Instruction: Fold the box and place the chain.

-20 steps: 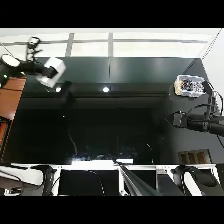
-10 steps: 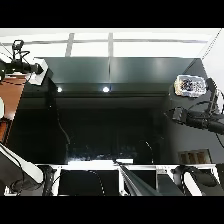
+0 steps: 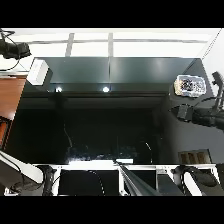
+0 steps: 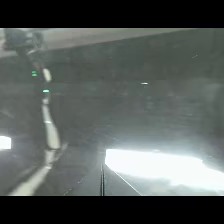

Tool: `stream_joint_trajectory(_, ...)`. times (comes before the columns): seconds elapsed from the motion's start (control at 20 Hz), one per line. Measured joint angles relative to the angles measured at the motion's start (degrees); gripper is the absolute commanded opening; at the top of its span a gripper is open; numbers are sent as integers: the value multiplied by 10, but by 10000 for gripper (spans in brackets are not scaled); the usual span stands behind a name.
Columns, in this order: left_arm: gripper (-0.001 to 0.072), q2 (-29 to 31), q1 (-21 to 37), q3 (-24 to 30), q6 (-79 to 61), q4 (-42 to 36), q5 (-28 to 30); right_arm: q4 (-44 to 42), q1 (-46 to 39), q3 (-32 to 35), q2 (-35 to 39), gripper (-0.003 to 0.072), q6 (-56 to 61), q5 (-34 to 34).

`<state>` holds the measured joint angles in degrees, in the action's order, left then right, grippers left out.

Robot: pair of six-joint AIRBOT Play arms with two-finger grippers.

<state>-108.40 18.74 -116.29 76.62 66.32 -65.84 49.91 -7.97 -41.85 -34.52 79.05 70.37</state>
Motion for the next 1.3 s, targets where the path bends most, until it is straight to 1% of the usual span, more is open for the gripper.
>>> stream_joint_trajectory(0.1,24,58,-12,68,23,-38,-41,61,0,-44,0,14,-1,57)
stream_joint_trajectory(0.15,24,91,-22,108,29,-49,-50,93,0,-61,2,14,-1,82)
stream_joint_trajectory(0.2,25,134,-36,160,29,-58,-52,127,0,-74,7,14,-2,109)
stream_joint_trajectory(0.25,24,177,-51,213,26,-63,-41,153,0,-83,14,14,-2,121)
stream_joint_trajectory(0.3,25,229,-70,277,19,-67,-22,173,0,-86,23,14,-5,125)
stream_joint_trajectory(0.4,25,338,-111,410,0,-76,39,196,0,-79,54,14,-18,97)
stream_joint_trajectory(0.5,25,448,-148,546,-17,-77,110,215,0,-50,92,7,-35,35)
stream_joint_trajectory(0.6,25,548,-177,667,-29,-78,168,242,0,-3,119,-2,-47,-33)
stream_joint_trajectory(0.7,25,631,-191,761,-36,-66,210,266,-1,45,121,-3,-53,-82)
stream_joint_trajectory(0.8,24,694,-199,823,-39,-40,224,265,-4,80,98,2,-59,-111)
stream_joint_trajectory(0.95,24,749,-204,875,-38,3,228,255,-6,105,48,6,-70,-146)
stream_joint_trajectory(1.1,24,772,-206,905,-13,23,229,249,-6,115,18,6,-73,-192)
stream_joint_trajectory(1.3,24,787,-208,921,8,33,242,241,-6,120,5,6,-75,-233)
